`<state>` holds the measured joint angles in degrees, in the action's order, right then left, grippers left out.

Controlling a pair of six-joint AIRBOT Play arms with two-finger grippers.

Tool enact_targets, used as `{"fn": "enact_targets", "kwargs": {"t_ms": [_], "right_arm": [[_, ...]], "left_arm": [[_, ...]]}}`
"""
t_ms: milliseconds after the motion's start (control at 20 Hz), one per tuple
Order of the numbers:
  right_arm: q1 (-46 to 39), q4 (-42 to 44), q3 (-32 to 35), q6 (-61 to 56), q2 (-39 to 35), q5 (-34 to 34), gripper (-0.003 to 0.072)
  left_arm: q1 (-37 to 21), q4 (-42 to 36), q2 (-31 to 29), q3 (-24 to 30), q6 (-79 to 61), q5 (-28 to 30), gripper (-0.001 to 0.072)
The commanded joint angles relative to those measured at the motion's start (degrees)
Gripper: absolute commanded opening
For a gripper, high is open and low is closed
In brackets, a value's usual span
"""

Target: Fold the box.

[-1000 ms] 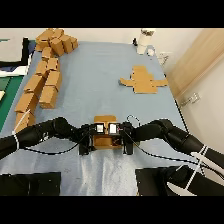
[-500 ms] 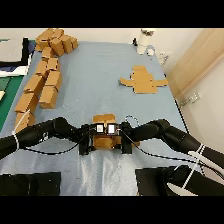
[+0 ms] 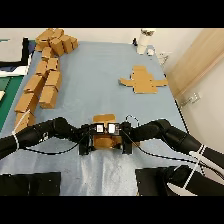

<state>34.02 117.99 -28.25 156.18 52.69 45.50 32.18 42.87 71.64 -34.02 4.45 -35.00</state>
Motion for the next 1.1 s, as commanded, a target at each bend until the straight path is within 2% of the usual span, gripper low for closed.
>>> {"fn": "enact_targets", "kwargs": {"t_ms": [0, 50, 100, 150, 200, 350, 450, 550, 700, 950, 1050], "right_arm": [[0.0, -4.9, 0.0, -12.0, -2.1, 4.3, 0.0275], [0.0, -7.5, -0.2, -17.7, -3.5, 5.1, 0.0263], [0.0, -10.3, -0.3, -23.2, -5.1, 5.1, 0.0162], [0.0, -14.2, -0.5, -30.2, -6.9, 5.1, 0.0027], [-0.1, -17.8, -0.7, -38.0, -8.4, 5.3, 0.0005], [-1.2, -28.4, -1.1, -58.9, -12.6, 9.2, 0.0005], [-4.6, -35.9, -1.1, -75.6, -14.0, 13.1, 0.0005], [-10.1, -39.5, -0.9, -87.5, -13.2, 16.9, 0.0004], [-16.0, -34.1, 0.8, -89.1, -9.3, 16.1, 0.0004], [-16.2, -12.3, 2.3, -75.6, -2.5, 11.6, 0.0004], [-15.3, -6.5, 2.4, -71.8, -1.7, 10.2, 0.0004]], "left_arm": [[0.0, 0.0, 0.0, 0.0, 0.0, 0.0, 0.0471], [0.0, 0.0, 0.0, 0.0, 0.0, 0.0, 0.0471], [0.0, 0.0, 0.0, 0.0, 0.0, 0.0, 0.047], [0.0, 0.0, 0.0, 0.0, 0.0, 0.0, 0.047], [0.0, 0.0, 0.0, 0.0, 0.0, 0.0, 0.047], [0.0, 0.0, 0.0, 0.0, 0.0, 0.0, 0.0471], [0.0, 0.0, 0.0, 0.0, 0.0, 0.0, 0.0471], [0.0, 0.0, 0.0, 0.0, 0.0, 0.0, 0.0471], [0.0, 0.0, 0.0, 0.0, 0.0, 0.0, 0.047], [0.0, 0.0, 0.0, 0.0, 0.0, 0.0, 0.0471], [0.0, 0.0, 0.0, 0.0, 0.0, 0.0, 0.047]]}}
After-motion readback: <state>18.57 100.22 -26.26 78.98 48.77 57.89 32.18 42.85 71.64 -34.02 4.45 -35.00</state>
